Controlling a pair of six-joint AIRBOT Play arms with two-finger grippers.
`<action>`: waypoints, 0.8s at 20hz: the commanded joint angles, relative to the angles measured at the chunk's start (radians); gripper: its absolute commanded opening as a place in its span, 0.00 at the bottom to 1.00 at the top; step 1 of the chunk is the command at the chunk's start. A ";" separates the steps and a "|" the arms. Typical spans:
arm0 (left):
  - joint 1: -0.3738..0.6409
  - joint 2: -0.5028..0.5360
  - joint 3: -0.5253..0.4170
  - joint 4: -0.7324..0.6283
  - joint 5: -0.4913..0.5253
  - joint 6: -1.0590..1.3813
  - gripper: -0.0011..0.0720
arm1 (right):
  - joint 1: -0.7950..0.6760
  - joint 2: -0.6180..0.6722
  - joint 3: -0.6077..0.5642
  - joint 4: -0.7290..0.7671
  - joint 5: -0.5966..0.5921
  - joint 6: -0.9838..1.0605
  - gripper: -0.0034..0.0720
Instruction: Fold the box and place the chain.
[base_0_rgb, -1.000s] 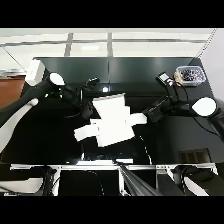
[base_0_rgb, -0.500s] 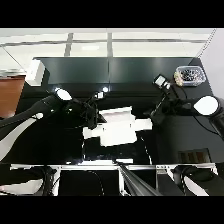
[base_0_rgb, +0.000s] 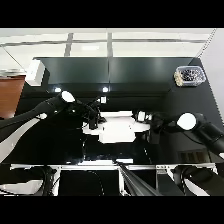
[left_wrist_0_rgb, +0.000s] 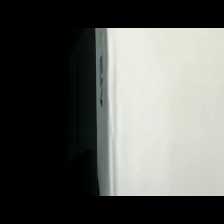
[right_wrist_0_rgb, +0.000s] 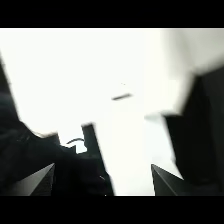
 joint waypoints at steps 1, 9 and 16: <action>-0.003 -0.002 -0.001 0.024 0.011 0.005 0.05 | 0.109 -0.042 -0.024 0.000 -0.077 -0.060 0.96; -0.003 -0.002 -0.001 0.024 0.011 0.005 0.05 | 0.186 -0.095 -0.005 0.154 -0.340 -0.059 0.96; -0.003 -0.002 -0.001 0.024 0.011 0.005 0.05 | 0.049 -0.086 0.073 0.108 -0.259 -0.093 0.96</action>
